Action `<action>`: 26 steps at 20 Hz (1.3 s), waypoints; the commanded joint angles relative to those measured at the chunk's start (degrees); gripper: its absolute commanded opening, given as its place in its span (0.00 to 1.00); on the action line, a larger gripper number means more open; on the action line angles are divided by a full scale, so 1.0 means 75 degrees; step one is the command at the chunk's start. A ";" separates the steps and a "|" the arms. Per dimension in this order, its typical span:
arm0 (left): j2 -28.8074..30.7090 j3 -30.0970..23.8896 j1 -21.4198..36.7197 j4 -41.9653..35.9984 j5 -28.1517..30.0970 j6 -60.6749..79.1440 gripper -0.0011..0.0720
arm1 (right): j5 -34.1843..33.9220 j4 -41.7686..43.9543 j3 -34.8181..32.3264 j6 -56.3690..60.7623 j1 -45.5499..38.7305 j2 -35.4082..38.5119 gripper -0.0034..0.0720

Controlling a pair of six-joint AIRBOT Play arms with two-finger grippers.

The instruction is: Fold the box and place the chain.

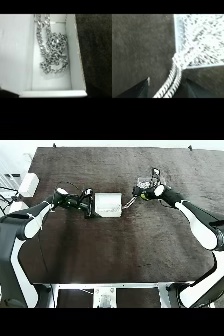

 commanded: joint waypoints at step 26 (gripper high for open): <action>0.0003 0.0003 0.0003 -0.0003 0.0000 0.0000 0.67 | 0.1842 -0.1620 -0.0688 -0.0055 0.1119 0.4765 0.06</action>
